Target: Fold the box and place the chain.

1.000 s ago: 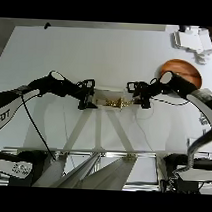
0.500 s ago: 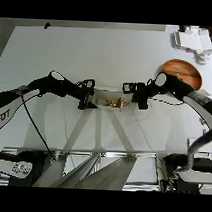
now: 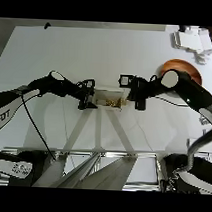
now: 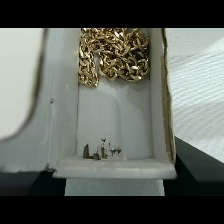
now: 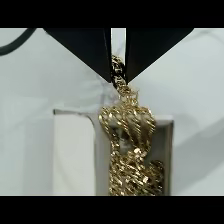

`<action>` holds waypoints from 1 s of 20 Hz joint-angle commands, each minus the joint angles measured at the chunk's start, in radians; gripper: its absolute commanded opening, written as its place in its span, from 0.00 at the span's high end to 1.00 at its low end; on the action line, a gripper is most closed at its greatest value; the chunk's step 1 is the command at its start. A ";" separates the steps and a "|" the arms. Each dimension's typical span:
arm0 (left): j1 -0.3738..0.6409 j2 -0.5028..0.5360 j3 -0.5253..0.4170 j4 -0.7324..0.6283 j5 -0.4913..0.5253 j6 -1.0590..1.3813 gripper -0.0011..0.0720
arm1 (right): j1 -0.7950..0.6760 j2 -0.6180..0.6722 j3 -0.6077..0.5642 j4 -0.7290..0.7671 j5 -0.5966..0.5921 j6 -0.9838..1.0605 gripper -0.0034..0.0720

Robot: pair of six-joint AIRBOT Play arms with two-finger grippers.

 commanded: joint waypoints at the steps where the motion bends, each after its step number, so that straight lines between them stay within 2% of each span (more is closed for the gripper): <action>1: 0.000 0.000 0.000 0.000 0.000 0.000 0.55 | 0.036 0.024 0.039 0.020 0.043 0.127 0.94; 7: 0.000 0.000 0.000 0.000 0.000 0.000 0.55 | 0.093 0.018 0.112 0.232 -0.017 0.154 0.94; 13: 0.000 0.000 0.000 0.000 0.000 0.000 0.55 | 0.154 -0.056 0.119 0.459 -0.152 0.150 0.94; 16: 0.000 0.000 0.000 0.000 0.000 0.000 0.55 | 0.170 -0.093 0.119 0.459 -0.204 0.150 0.94; 19: 0.000 0.000 0.000 0.000 0.000 0.000 0.55 | 0.172 -0.137 0.119 0.356 -0.193 0.155 0.94; 20: 0.000 0.000 0.000 0.000 0.000 0.000 0.55 | 0.172 -0.140 0.119 0.314 -0.178 0.155 0.88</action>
